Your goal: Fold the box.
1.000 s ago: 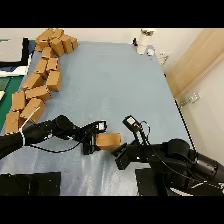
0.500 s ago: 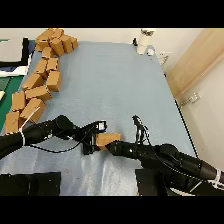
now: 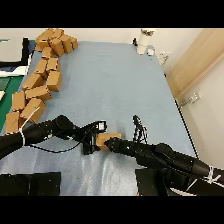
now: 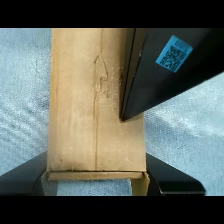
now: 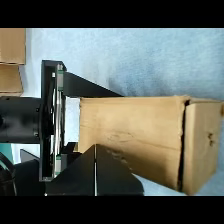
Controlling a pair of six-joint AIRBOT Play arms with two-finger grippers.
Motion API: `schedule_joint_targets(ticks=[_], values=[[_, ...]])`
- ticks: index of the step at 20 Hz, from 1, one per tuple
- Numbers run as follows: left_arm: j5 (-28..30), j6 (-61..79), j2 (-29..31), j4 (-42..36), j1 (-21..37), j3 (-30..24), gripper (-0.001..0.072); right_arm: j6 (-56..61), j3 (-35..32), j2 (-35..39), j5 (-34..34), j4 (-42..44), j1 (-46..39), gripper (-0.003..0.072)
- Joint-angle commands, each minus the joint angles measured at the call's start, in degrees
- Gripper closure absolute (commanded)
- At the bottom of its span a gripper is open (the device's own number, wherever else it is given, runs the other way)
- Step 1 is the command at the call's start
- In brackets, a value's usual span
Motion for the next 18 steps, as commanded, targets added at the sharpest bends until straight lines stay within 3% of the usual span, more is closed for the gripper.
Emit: schedule_joint_targets(ticks=[1, 18], values=[[0.04, 0.0, 0.02, 0.0, 0.0, 0.04, 0.0248, 0.07, -0.04, -0.24, 0.24, 0.0, 0.0, 0.0683], [0.04, 0.0, 0.02, 0.0, 0.02, 0.04, 0.0248, 0.02, -0.07, -2.27, -0.22, -0.66, 1.75, 0.0683]])
